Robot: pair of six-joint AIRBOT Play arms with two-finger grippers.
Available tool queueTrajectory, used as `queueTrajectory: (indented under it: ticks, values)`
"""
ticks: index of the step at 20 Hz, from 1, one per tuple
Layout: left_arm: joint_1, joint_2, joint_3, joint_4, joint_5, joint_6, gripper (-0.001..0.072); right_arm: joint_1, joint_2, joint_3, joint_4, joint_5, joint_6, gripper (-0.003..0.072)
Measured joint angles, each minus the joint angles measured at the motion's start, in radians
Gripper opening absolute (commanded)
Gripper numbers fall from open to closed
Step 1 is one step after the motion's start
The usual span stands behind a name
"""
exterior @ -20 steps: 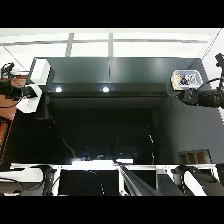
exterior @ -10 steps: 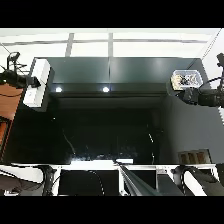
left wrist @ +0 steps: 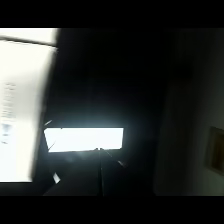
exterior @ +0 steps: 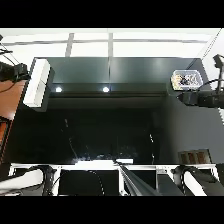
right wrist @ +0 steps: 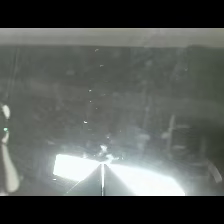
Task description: Fold the box and place the chain.
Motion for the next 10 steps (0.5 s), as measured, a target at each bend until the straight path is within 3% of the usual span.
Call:
queueTrajectory:
  ticks: [3,6,10]
  values:
    - [-0.095,0.249,-0.296,-0.083,0.204,0.084,0.0029,0.071,0.002,-0.101,-0.012,-0.196,-0.087,0.0012]
    - [-0.179,0.449,-0.587,-0.112,0.452,0.165,0.0029,0.138,0.003,-0.248,-0.019,-0.511,-0.151,0.0013]
    - [-0.22,0.555,-0.77,-0.129,0.581,0.232,0.0029,0.171,0.004,-0.333,-0.019,-0.701,-0.183,0.0013]
